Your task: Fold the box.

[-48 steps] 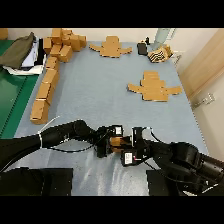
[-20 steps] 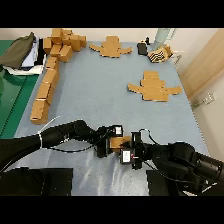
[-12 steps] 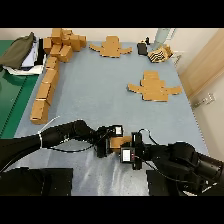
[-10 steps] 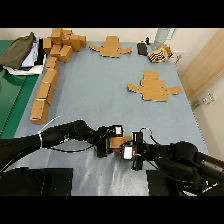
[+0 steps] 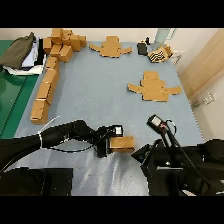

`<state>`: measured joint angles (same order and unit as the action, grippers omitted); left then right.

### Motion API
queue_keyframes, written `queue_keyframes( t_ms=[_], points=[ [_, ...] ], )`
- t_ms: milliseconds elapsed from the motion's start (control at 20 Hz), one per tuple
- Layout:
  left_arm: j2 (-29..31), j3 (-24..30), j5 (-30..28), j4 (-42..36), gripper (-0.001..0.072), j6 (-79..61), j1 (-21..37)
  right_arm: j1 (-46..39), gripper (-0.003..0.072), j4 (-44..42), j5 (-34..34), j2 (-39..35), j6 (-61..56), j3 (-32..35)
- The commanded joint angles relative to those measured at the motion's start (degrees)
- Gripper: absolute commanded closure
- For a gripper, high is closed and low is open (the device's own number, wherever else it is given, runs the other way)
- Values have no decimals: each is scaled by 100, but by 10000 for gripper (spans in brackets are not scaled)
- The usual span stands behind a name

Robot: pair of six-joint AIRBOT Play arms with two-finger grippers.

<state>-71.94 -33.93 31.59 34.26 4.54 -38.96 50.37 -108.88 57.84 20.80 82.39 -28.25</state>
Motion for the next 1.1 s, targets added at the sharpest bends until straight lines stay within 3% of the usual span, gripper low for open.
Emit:
queue_keyframes(
  t_ms=[0,300,400,600,1050],
  points=[
    [2,-4,-4,0,192,-2,0,-1073,688,-1165,400,96,400,-46],
    [2,-4,-2,0,192,-2,0,-3727,687,-4489,1547,2406,4308,-48],
    [2,-4,-2,2,192,-2,0,-4400,686,-5090,2096,3318,5204,-48],
    [2,-4,-2,2,192,-2,2,-5021,683,-5090,2953,4424,5180,9],
    [2,-4,-4,2,192,-2,0,-4990,683,-4682,2090,3995,4791,765]
  ],
)
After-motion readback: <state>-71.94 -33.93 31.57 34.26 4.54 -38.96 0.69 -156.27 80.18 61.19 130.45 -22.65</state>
